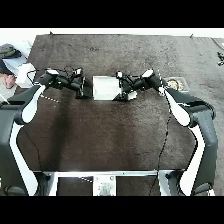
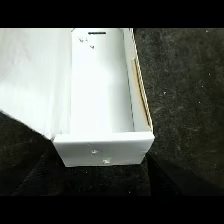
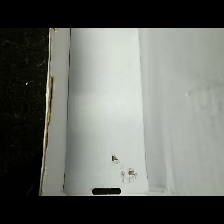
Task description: Fold the box and place the chain.
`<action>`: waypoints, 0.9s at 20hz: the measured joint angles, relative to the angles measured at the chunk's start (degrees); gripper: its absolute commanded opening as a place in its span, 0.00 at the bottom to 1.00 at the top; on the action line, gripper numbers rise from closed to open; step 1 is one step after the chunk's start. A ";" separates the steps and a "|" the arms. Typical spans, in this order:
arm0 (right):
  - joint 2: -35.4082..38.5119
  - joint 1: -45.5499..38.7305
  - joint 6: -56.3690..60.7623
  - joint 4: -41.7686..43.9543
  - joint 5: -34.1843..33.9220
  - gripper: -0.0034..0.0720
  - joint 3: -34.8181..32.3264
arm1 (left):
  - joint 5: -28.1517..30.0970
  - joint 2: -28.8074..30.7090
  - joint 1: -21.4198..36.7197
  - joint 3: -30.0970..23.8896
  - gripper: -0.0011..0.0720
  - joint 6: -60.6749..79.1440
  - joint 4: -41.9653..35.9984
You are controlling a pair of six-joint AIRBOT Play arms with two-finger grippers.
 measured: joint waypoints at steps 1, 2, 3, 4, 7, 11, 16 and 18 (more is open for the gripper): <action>0.00 0.00 0.00 0.00 0.00 0.52 0.00 | -0.17 0.00 0.00 0.00 0.99 -0.39 0.11; 0.00 0.00 0.00 0.00 0.00 0.52 0.00 | -0.24 0.00 0.00 0.00 0.99 -0.63 0.13; 0.00 0.00 0.00 0.00 0.02 0.52 0.00 | -0.22 0.00 -0.07 0.00 0.99 -1.03 0.22; 0.00 0.00 0.00 0.00 0.00 0.51 0.00 | 0.02 0.00 -0.22 0.00 0.99 -1.46 0.33; 0.00 0.00 0.00 0.00 0.00 0.52 0.00 | 1.40 -0.15 -1.33 0.00 0.99 -2.32 0.35; 0.00 0.00 0.00 0.00 0.00 0.52 0.00 | 2.89 -0.79 -2.51 0.00 0.99 -2.75 0.37; 0.00 0.00 0.00 0.00 0.00 0.52 0.00 | 3.50 -1.44 -2.91 0.00 0.99 -1.97 -0.09; 0.00 0.00 -0.02 0.00 0.00 0.52 0.00 | 3.89 -1.60 -3.02 0.00 0.99 -1.53 -0.17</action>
